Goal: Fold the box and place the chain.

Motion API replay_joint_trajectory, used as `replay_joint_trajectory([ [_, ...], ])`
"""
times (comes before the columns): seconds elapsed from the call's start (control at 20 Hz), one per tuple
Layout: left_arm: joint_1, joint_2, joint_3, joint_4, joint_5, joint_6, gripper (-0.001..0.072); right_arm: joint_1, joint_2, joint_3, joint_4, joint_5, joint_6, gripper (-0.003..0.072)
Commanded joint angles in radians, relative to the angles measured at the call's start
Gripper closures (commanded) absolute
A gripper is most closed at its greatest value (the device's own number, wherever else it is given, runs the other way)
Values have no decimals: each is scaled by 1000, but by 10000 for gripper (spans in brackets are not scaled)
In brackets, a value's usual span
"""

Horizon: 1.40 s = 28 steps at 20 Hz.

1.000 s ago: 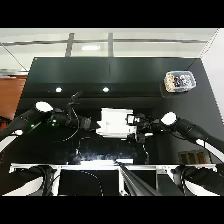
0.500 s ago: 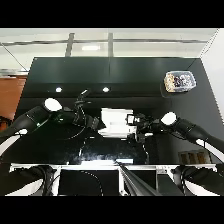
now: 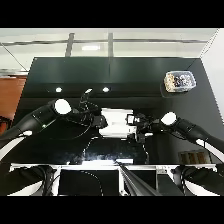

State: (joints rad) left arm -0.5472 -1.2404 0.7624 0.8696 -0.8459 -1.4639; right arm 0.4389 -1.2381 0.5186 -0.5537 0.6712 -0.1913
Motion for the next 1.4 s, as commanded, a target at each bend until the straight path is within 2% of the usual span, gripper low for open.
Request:
replay_joint_trajectory([
  [0.0, -42, 0, 5, 69, 33, -142, 209, 0, 0, 0, 0, 0, 0, 495],
  [0.15, -87, -1, 5, 83, 57, -169, 209, 0, 0, 0, 0, 0, 0, 495],
  [0.35, -120, -1, 5, 256, 83, -368, 209, 0, 0, 0, 0, 0, 0, 495],
  [0.55, -134, -2, 5, 314, 81, -421, 209, 0, 0, 0, 0, 0, 0, 495],
  [0.65, -151, -19, 33, 386, 23, -533, 209, 0, 0, 0, 0, 0, 0, 495],
  [0.8, -207, -111, 156, 527, -156, -590, 209, 0, 0, 0, 0, 0, 0, 495],
  [0.9, -249, -175, 241, 615, -213, -639, 209, 0, 0, 0, 0, 0, 0, 495],
  [1.0, -275, -206, 285, 680, -241, -744, 209, 0, 0, 0, 0, 0, 0, 495],
  [1.05, -281, -208, 291, 682, -240, -756, 216, 0, 0, 0, 0, 0, 0, 495],
  [1.2, -291, -208, 291, 685, -251, -824, 378, 0, 0, 0, 0, 0, 0, 495],
  [1.35, -305, -208, 292, 685, -258, -857, 380, 0, 0, 0, 0, 0, 0, 495],
])
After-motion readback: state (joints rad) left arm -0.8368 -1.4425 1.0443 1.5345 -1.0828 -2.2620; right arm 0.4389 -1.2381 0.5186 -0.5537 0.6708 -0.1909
